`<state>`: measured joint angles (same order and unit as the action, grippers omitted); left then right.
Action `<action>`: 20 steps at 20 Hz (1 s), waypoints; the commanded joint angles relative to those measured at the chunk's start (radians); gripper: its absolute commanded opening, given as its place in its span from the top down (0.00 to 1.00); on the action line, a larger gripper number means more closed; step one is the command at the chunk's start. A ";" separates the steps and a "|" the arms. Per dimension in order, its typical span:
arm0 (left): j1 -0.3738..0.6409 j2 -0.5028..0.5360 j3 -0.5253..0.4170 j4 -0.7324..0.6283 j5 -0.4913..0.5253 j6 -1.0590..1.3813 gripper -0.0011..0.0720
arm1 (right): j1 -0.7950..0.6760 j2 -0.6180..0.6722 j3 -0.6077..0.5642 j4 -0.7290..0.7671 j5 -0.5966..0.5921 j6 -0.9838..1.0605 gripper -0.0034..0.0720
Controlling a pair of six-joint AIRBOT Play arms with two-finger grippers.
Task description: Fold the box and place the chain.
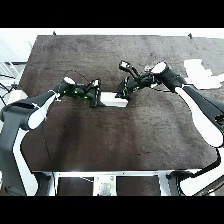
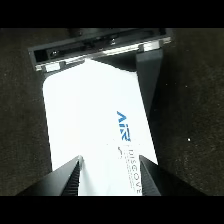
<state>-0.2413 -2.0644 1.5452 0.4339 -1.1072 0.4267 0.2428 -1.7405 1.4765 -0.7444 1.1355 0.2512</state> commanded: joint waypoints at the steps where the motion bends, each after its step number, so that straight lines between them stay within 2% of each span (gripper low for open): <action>1: 0.001 0.000 0.000 0.000 0.000 0.000 0.51 | 0.002 -0.019 0.001 -0.002 -0.040 -0.003 0.35; 5: 0.001 0.000 0.000 0.000 0.000 0.000 0.51 | 0.000 -0.016 0.005 -0.015 -0.075 -0.002 0.35; 10: 0.001 0.000 0.000 0.000 0.001 0.000 0.51 | 0.002 0.019 0.005 -0.016 -0.004 -0.001 0.37; 14: 0.001 0.000 0.000 0.000 0.000 0.000 0.51 | 0.008 0.019 0.002 -0.017 0.011 -0.002 0.47; 16: 0.001 0.000 0.000 0.000 0.000 0.000 0.51 | 0.012 0.018 -0.003 -0.027 0.011 -0.002 0.57; 20: 0.001 0.000 0.000 0.000 0.000 0.000 0.51 | 0.017 0.016 -0.006 -0.039 0.006 0.000 0.57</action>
